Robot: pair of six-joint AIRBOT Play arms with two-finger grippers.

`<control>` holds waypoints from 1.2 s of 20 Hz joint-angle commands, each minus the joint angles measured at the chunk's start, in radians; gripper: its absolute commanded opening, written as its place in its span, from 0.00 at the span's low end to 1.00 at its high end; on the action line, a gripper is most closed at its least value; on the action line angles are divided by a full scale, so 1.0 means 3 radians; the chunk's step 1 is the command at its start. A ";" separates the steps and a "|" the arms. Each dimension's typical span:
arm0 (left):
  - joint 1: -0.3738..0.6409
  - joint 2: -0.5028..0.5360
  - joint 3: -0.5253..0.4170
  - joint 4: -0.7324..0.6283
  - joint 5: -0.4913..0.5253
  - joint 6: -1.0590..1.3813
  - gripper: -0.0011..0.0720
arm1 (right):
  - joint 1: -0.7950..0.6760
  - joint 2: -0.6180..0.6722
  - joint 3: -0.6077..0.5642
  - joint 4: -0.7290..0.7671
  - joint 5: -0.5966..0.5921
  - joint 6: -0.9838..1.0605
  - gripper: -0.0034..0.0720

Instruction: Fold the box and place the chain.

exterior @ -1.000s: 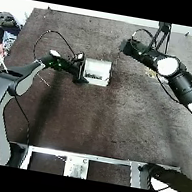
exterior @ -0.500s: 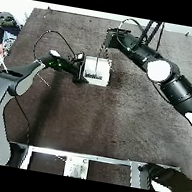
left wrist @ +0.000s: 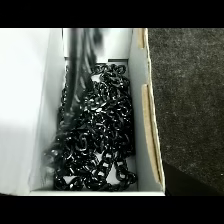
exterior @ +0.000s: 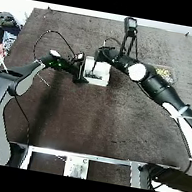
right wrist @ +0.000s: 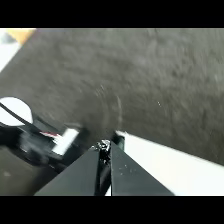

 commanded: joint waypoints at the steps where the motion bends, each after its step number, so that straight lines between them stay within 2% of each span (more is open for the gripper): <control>1: -0.0001 0.0000 0.0000 0.0000 0.0001 0.0001 0.66 | -0.0080 -0.0240 -0.0001 -0.0181 0.0022 0.0003 0.06; 2: -0.0003 -0.0001 0.0001 0.0000 0.0001 0.0000 0.66 | -0.0135 -0.0264 -0.0001 -0.0192 0.0024 0.0001 0.06; 3: -0.0003 0.0000 0.0000 0.0000 0.0001 0.0001 0.66 | -0.0196 -0.0264 -0.0001 -0.0192 0.0028 0.0000 0.33; 4: -0.0003 -0.0001 0.0000 0.0000 0.0001 0.0000 0.66 | -0.0248 -0.0261 0.0003 -0.0202 0.0022 -0.0013 0.66; 5: -0.0003 -0.0001 0.0000 0.0000 0.0001 0.0001 0.65 | -0.0299 -0.0257 0.0003 -0.0319 -0.0006 -0.0011 0.59; 6: -0.0003 -0.0001 0.0000 0.0001 0.0001 0.0001 0.66 | -0.0355 -0.0261 0.0003 -0.0533 -0.0069 -0.0011 0.27; 7: -0.0003 0.0000 0.0001 0.0000 0.0000 0.0001 0.66 | -0.0421 -0.0261 0.0005 -0.0713 -0.0163 -0.0010 0.17; 8: -0.0003 0.0000 0.0001 0.0000 0.0001 0.0001 0.66 | -0.0512 -0.0266 0.0056 -0.0839 -0.0169 -0.0025 0.18; 10: -0.0003 0.0000 0.0001 0.0000 0.0001 0.0001 0.66 | -0.0717 -0.0354 0.0348 -0.0748 0.0256 -0.0393 0.18; 11: -0.0003 -0.0001 0.0001 0.0000 0.0001 0.0000 0.66 | -0.0816 -0.0444 0.0538 -0.0487 0.0524 -0.0773 0.18; 14: -0.0003 -0.0001 0.0000 0.0000 0.0000 0.0001 0.66 | -0.1152 -0.0837 0.1118 0.0804 0.1506 -0.2249 0.18; 16: -0.0003 -0.0001 0.0001 0.0000 0.0000 0.0001 0.66 | -0.1320 -0.1090 0.1359 0.1442 0.1934 -0.2852 0.18; 20: -0.0003 0.0000 0.0001 0.0000 0.0001 0.0000 0.66 | -0.1488 -0.1573 0.1637 0.1874 0.2321 -0.3197 0.18; 24: -0.0003 0.0000 0.0000 0.0000 0.0001 0.0001 0.66 | -0.1500 -0.1766 0.1640 0.2073 0.2792 -0.3479 0.18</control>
